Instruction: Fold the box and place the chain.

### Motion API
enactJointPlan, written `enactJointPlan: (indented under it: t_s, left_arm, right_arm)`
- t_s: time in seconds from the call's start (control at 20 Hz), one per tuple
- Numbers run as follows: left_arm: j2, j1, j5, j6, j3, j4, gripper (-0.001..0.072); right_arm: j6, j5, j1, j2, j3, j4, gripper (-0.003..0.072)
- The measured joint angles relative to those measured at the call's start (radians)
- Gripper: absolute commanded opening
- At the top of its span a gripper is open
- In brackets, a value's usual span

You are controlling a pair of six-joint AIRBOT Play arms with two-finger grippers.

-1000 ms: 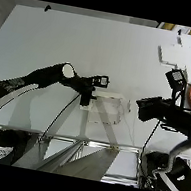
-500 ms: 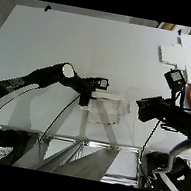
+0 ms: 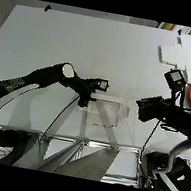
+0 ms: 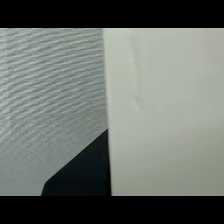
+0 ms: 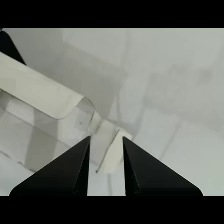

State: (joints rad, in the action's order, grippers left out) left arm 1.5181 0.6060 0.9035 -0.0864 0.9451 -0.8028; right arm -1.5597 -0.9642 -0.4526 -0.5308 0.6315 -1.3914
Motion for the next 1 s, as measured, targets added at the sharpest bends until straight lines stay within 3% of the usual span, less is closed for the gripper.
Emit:
enactJointPlan:
  t_s: [0.65,0.7,0.75,1.0]
  left_arm:
    - [0.0,0.0,-0.012,0.0,0.0,0.002,0.001]
    - [0.0,0.0,-0.013,0.0,0.0,0.002,0.001]
    - [0.0,0.0,-0.013,0.0,0.0,0.002,0.001]
    - [0.0,0.0,-0.013,0.0,0.0,0.002,0.001]
  right_arm:
    - [0.06,-0.033,0.0,0.0,0.0,0.0,0.0215]
    - [0.065,-0.048,0.0,0.0,0.0,0.001,0.014]
    - [0.068,-0.061,0.0,0.0,0.0,0.002,0.0013]
    - [0.212,-0.069,-0.002,-0.008,-0.03,0.122,0.0018]
